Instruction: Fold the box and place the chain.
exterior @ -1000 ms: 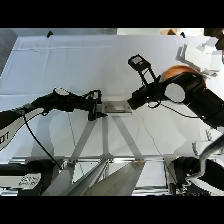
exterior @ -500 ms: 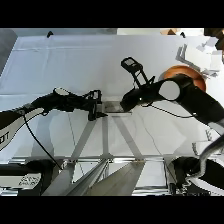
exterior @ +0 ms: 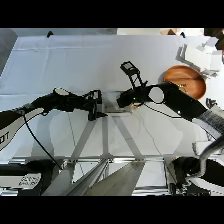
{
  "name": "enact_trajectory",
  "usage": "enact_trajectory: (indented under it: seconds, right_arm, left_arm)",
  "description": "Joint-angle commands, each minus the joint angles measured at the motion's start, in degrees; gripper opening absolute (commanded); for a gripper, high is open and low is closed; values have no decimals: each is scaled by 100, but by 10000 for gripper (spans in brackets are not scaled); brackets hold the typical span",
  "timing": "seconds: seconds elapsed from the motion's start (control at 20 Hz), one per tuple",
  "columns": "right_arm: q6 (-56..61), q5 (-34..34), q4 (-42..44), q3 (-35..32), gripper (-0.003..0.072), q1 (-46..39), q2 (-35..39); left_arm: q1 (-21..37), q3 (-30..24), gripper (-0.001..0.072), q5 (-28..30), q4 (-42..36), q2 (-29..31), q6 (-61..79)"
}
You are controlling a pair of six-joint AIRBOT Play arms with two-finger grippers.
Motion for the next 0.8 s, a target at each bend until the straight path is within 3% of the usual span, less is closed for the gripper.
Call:
enact_trajectory:
  seconds: [0.0,0.05,0.15,0.2,0.35,0.55,0.75]
  right_arm:
    - [76,-31,-4,-20,17,-2,-24]
    - [74,142,-7,-20,50,-2,-24]
    - [9,413,-7,-20,243,-2,-22]
    - [-79,511,-2,-17,297,-2,-20]
    - [-227,708,-15,-17,339,-9,107]
    - [-852,859,-59,-17,340,-107,809]
    - [-667,1469,-175,-20,356,-850,1445]
  left_arm:
    - [2,4,392,0,2,2,2]
    - [2,4,392,2,2,2,2]
    - [2,4,392,0,2,2,2]
    - [2,4,392,2,2,2,4]
    - [2,4,392,2,2,2,4]
    - [2,4,392,0,2,2,4]
    - [2,4,392,0,2,2,2]
